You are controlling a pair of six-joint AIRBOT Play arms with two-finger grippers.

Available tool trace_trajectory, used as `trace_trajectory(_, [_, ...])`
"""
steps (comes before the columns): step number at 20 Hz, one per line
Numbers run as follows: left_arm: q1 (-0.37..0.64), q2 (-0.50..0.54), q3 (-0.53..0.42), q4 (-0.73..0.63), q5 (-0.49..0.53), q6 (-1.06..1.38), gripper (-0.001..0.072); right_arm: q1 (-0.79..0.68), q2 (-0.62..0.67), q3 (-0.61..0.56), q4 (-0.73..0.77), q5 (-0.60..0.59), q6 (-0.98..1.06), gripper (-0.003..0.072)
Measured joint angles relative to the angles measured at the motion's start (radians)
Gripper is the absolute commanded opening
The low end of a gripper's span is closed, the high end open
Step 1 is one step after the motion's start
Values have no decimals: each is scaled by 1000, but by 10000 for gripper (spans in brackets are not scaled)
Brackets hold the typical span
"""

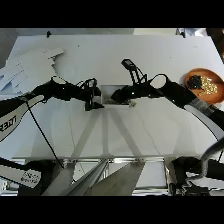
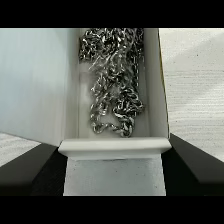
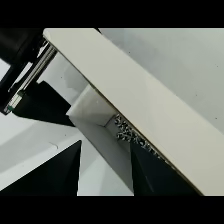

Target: Fold the box and place the chain.

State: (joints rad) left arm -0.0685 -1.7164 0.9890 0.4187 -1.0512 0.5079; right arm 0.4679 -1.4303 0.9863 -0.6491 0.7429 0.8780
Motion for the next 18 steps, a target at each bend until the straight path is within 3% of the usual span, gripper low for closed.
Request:
trace_trajectory(7, [0, 0, 0, 0, 0, 0, 376, -43, 86, 2, -66, 161, -39, 334])
trace_trajectory(13, [0, 0, 0, 0, 0, 0, 376, -175, 149, 0, -335, 354, -72, 338])
trace_trajectory(14, [0, 0, 0, 0, 0, 0, 376, -194, 150, 0, -362, 368, -99, 364])
trace_trajectory(16, [0, 0, 0, 0, 0, 0, 376, -222, 144, 0, -396, 373, -175, 490])
trace_trajectory(18, [0, 0, 0, 0, 0, 0, 376, -235, 126, -1, -410, 338, -251, 498])
